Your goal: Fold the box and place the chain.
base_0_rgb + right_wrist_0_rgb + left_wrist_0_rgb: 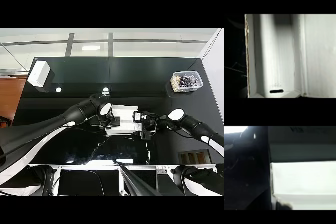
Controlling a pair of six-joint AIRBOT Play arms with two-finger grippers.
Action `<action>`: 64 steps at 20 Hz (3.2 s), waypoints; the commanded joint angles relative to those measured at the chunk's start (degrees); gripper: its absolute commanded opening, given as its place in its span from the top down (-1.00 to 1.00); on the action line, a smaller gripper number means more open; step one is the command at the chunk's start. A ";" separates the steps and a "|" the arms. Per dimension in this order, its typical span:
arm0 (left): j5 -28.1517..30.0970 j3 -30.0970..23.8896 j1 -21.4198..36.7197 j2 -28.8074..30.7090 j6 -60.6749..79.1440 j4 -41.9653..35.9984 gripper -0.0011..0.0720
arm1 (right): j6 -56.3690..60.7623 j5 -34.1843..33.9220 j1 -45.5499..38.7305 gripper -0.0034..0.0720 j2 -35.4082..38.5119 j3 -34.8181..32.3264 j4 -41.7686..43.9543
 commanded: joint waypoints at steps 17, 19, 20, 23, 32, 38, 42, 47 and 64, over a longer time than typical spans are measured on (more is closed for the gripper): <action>-0.52 0.04 0.02 0.02 -0.07 0.31 0.91 | -0.24 -1.42 0.07 -0.20 -0.04 0.00 3.54; -0.98 0.04 0.02 0.02 -0.07 0.57 0.91 | -0.24 -1.38 0.07 -0.20 -0.04 0.00 3.56; -0.98 0.04 0.02 0.02 -0.07 0.68 0.91 | -0.22 -1.38 0.04 -0.20 -0.04 0.00 3.58; -0.90 0.04 0.02 0.02 -0.09 0.70 0.91 | -0.24 -1.36 0.04 -0.20 -0.04 0.00 3.58; -0.94 0.04 0.04 0.02 -0.09 0.70 0.91 | 4.98 1.40 0.00 -0.94 4.46 0.15 -8.15; -0.96 0.04 0.74 0.02 -0.07 0.66 0.91 | 4.61 3.10 0.04 -0.93 8.87 0.15 -13.38; -0.98 0.04 0.74 0.02 -0.07 0.66 0.91 | -0.15 1.22 0.04 -0.93 8.87 0.15 -12.85; -0.96 0.04 0.74 0.02 -0.09 0.22 0.91 | -0.83 0.33 0.07 -0.21 8.87 0.11 -9.92; -0.92 0.04 0.74 0.02 -0.09 0.24 0.91 | 2.25 0.20 1.01 0.57 3.61 0.00 6.62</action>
